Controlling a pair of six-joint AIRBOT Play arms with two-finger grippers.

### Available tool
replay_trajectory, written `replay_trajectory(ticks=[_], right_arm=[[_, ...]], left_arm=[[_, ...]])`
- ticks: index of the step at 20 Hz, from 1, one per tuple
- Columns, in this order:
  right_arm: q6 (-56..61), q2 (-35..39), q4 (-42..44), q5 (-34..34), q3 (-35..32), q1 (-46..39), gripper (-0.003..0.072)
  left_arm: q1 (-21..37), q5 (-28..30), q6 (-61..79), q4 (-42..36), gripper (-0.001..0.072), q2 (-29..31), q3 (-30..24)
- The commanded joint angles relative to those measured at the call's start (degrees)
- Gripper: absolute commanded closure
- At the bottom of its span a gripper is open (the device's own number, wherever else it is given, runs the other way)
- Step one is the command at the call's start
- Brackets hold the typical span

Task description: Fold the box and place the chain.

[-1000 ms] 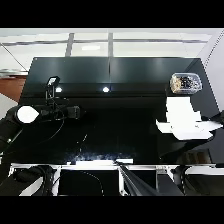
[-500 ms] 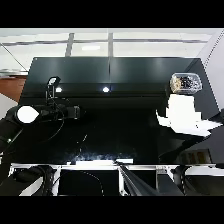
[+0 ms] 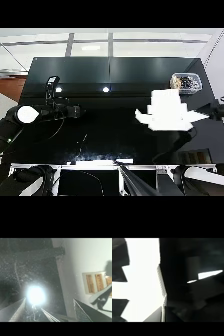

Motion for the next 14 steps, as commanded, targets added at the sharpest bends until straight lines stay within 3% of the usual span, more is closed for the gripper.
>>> replay_trajectory(ticks=[1,5,11,14], right_arm=[[3.74,7.41,6.95,-4.79,-7.91,8.0,0.0643],[5.05,17.9,10.19,-13.62,-16.44,22.97,0.0643],[4.96,27.36,13.88,-36.11,-26.82,50.14,0.0643],[4.31,27.39,11.82,-46.25,-27.8,61.99,0.0643]], left_arm=[[-0.02,0.96,0.02,0.0,-0.0003,-0.04,0.04],[-0.02,0.79,0.0,-0.44,-0.0003,-0.07,0.04],[2.23,-1.18,2.86,-6.69,0.0005,-4.35,0.39],[8.59,-10.21,15.15,-21.0,0.0005,-9.22,0.39]])
